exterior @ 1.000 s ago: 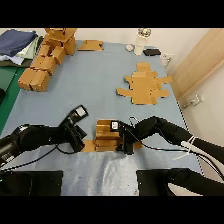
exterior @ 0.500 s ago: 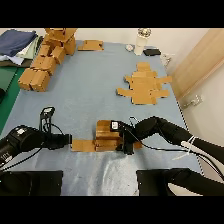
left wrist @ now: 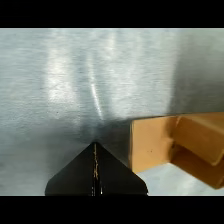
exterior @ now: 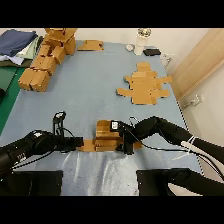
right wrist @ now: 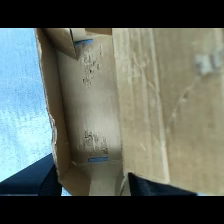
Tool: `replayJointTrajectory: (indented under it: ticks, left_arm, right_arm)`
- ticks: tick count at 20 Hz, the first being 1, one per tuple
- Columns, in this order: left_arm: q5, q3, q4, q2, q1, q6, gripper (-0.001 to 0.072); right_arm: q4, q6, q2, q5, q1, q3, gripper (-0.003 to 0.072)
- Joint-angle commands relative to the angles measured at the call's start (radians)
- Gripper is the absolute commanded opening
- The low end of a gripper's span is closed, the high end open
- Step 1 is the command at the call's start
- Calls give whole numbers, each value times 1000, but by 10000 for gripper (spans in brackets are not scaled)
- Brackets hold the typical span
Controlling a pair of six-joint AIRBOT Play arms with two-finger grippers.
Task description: Fold the box.
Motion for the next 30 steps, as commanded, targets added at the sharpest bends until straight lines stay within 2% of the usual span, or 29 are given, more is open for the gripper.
replayJointTrajectory:
  ticks: [1,8,14,21,22,23,24,30]
  left_arm:
    - [111,0,-70,-22,-60,-3,9]
    - [133,24,-137,-19,-159,-2,9]
    - [79,64,-127,7,-147,0,11]
    - [-144,150,-25,42,-44,4,14]
    - [-141,150,-25,42,-42,8,49]
    - [-128,150,-32,42,-43,11,301]
    - [-114,150,-42,42,-45,21,329]
    - [-63,150,-209,42,-45,167,331]
  right_arm:
    - [0,0,0,0,1,0,470]
    - [0,0,0,0,1,0,470]
    - [0,0,0,0,1,0,470]
    - [0,0,0,0,1,0,470]
    - [0,0,0,0,1,0,470]
    - [0,0,0,0,1,0,470]
    - [0,0,0,0,1,0,470]
    - [0,0,0,0,1,0,470]
